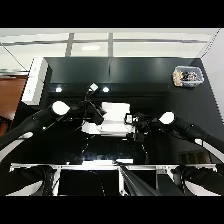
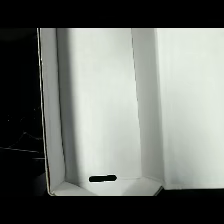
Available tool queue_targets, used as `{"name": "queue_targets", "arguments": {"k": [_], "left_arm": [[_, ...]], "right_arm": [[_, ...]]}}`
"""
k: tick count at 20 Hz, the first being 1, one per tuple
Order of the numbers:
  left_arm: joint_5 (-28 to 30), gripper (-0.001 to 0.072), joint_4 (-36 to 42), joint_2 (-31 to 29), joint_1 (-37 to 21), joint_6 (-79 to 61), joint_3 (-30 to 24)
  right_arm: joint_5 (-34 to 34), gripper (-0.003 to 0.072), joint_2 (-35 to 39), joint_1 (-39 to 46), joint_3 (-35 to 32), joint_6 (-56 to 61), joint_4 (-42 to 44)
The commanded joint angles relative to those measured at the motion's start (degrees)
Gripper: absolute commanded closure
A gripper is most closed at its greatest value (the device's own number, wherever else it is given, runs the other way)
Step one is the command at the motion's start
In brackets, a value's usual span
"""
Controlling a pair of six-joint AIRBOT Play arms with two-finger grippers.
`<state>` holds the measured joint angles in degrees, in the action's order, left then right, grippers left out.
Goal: Fold the box and place the chain.
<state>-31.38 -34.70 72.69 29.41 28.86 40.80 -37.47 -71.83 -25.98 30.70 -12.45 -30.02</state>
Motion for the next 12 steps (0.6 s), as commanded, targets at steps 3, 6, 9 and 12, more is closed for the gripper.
{"name": "queue_targets", "arguments": {"k": [3, 6, 9, 12], "left_arm": [[-11.4, 0.0684, -6.8, 8.5, 0.1, 0.0, 5.8], [-15.6, 0.0685, -13.2, 9.0, 0.1, 0.1, 8.0], [-16.0, 0.0685, -19.7, 4.1, -1.0, 4.0, 9.4], [-21.9, 0.0685, -24.9, -3.6, -4.7, 12.3, 9.0]], "right_arm": [[0.0, 0.0275, 0.0, 0.0, 0.0, 0.0, 0.0], [0.0, 0.0275, 0.0, 0.0, 0.0, 0.0, 0.0], [0.0, 0.0275, 0.0, 0.0, 0.0, 0.0, 0.0], [0.0, 0.0275, 0.0, 0.0, 0.0, 0.0, 0.0]]}}
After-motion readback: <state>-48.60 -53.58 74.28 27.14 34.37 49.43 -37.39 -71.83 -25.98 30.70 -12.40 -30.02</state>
